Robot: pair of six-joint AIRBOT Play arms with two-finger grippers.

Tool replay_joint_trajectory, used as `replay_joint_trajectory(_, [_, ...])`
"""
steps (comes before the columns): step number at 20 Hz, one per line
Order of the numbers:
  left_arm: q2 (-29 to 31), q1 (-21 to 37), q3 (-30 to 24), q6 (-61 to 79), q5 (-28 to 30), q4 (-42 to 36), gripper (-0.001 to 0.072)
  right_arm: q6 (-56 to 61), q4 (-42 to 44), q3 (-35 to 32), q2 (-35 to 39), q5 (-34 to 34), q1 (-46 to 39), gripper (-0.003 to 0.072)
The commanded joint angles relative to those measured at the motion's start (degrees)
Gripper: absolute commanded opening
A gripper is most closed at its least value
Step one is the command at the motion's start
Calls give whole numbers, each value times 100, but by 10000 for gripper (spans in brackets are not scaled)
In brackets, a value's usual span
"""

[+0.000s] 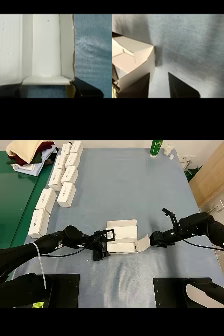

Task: Fold the box.

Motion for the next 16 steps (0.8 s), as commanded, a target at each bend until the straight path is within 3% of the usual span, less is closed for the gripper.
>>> replay_joint_trajectory(1, [-2,-2,4,2,2,0,617,-2,138,160,-2,-201,4,362])
replay_joint_trajectory(4, [-2,-2,4,2,2,0,617,-4,376,192,-2,-369,81,366])
replay_joint_trajectory(6, [-2,-2,4,2,2,0,617,-26,380,192,-2,-358,372,416])
replay_joint_trajectory(11, [-2,-2,4,2,2,0,617,50,350,278,-4,291,1246,418])
replay_joint_trajectory(16, [-2,-2,4,2,2,0,617,1311,-892,555,-22,997,2133,418])
